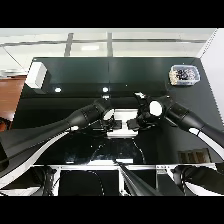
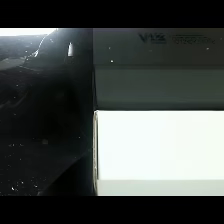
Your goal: Fold the box and place the chain.
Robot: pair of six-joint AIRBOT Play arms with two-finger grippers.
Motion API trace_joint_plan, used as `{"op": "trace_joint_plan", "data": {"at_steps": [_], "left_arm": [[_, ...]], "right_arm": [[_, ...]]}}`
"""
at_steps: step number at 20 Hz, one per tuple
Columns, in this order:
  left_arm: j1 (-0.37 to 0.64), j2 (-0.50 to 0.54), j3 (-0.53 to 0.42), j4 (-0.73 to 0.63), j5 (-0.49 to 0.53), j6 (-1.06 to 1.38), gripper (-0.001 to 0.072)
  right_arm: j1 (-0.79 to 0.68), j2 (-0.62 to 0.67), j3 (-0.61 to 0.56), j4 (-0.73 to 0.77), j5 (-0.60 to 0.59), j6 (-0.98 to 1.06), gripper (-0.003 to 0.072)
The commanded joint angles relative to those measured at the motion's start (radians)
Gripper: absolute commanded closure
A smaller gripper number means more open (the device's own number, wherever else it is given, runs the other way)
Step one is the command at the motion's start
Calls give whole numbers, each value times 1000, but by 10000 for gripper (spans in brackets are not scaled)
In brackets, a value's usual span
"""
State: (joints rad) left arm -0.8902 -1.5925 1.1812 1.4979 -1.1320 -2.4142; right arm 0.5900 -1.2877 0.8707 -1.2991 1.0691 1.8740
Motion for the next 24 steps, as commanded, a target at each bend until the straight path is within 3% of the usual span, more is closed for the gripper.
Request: {"op": "trace_joint_plan", "data": {"at_steps": [1,4,6,10,11,12,13,19,20,21,22,24], "left_arm": [[0,0,1,2,-3,2,679],[0,0,1,2,-4,2,679],[0,0,1,2,-5,2,680],[0,0,1,2,-5,3,680],[0,0,1,2,-6,2,679],[0,0,1,2,-6,3,679],[0,0,1,2,-6,2,679],[0,0,1,5,-5,2,679],[0,0,1,5,-5,2,680],[0,0,1,5,-5,2,680],[0,0,1,5,-5,2,679],[0,0,1,5,-5,2,680]], "right_arm": [[64,-11,18,-163,36,243,383],[80,-43,18,-174,51,300,383],[92,-50,18,-168,44,316,460],[96,-50,18,-169,46,330,461],[96,-50,18,-169,45,329,504],[96,-50,18,-168,46,329,628],[96,-50,18,-168,46,329,669],[96,-50,18,-168,53,329,669],[96,-50,18,-168,53,329,644],[96,-50,18,-166,53,329,464],[96,-50,18,-158,52,329,408],[96,-50,18,-153,53,328,409]]}}
